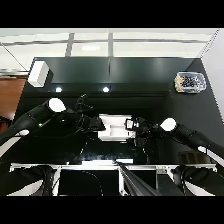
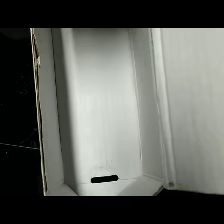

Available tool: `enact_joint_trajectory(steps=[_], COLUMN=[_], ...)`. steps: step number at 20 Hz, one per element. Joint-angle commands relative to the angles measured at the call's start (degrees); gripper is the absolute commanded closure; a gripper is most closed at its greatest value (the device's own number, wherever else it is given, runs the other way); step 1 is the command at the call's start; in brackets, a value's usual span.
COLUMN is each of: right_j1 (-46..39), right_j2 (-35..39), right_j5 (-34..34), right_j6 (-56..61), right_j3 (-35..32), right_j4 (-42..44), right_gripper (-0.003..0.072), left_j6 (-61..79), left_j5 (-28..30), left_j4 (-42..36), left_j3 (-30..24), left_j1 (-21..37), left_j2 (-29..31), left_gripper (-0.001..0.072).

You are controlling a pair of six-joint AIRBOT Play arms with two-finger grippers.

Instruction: Fold the box and place the chain.

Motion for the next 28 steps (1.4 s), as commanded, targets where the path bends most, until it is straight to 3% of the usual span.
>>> enact_joint_trajectory(steps=[1,8,11,14,18,20,27,28], right_j1=[0.07,0.07,0.07,0.07,0.07,0.07,0.07,0.07], right_j2=[0.0,0.0,0.0,0.0,0.0,0.0,0.0,0.0], right_j5=[0.0,0.0,0.0,0.0,0.0,0.02,0.02,0.02], right_j6=[0.02,0.02,0.02,0.02,0.02,0.02,0.02,0.02], right_j3=[-0.02,-0.02,-0.02,-0.02,-0.02,-0.02,-0.02,-0.02], right_j4=[0.0,0.02,0.02,0.0,0.0,0.0,0.0,0.0], right_gripper=[0.0314,0.0314,0.0313,0.0314,0.0314,0.0314,0.0314,0.0314], left_j6=[-7.85,-30.08,-38.66,-44.09,-49.92,-50.6,-52.39,-52.54], left_j5=[3.93,10.97,7.54,-0.02,-2.47,-2.01,-2.91,-2.97], left_j4=[4.33,24.41,35.3,44.33,45.35,44.76,43.6,43.71], left_j3=[0.22,0.68,4.04,9.2,11.23,11.28,14.19,14.19], left_j1=[-3.69,-12.13,-16.28,-19.87,-22.1,-22.25,-22.49,-22.49], left_j2=[0.15,0.02,-1.29,-4.31,-6.58,-7.41,-11.5,-11.52], left_gripper=[0.0208,0.0208,0.0208,0.0208,0.0215,0.0319,0.0326,0.0394])
